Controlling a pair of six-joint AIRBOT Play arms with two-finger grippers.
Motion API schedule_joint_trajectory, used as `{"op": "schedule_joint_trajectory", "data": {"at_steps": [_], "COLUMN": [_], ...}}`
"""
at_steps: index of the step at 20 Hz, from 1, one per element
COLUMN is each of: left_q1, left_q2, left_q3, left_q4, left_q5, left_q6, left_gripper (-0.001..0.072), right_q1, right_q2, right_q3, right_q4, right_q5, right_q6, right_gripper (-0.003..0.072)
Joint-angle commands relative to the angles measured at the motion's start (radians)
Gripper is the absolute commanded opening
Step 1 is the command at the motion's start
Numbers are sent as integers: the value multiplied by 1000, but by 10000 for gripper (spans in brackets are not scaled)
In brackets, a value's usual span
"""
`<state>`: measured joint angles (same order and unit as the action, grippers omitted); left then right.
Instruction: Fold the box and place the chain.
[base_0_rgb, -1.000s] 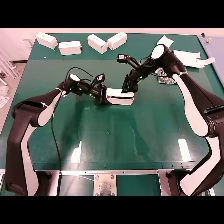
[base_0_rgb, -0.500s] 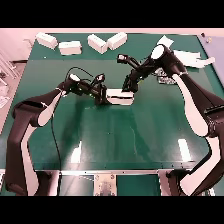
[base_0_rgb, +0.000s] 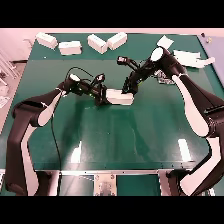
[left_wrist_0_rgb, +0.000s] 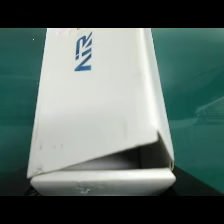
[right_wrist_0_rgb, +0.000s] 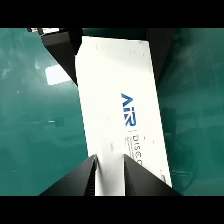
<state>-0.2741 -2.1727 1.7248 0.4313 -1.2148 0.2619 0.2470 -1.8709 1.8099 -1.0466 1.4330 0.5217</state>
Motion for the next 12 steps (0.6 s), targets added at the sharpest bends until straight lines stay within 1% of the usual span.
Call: {"op": "schedule_joint_trajectory", "data": {"at_steps": [1, 12], "left_q1": [1, 0], "left_q2": [0, 0], "left_q3": [1, 1], "left_q4": [-3, -6], "left_q5": [-3, -5], "left_q6": [0, 1], "left_gripper": [524, 524], "right_q1": [0, 0], "right_q2": [0, 27], "right_q3": [0, -1], "right_q4": [-6, -13], "right_q5": [-26, -34], "right_q6": [-3, -10], "right_gripper": [191, 191]}}
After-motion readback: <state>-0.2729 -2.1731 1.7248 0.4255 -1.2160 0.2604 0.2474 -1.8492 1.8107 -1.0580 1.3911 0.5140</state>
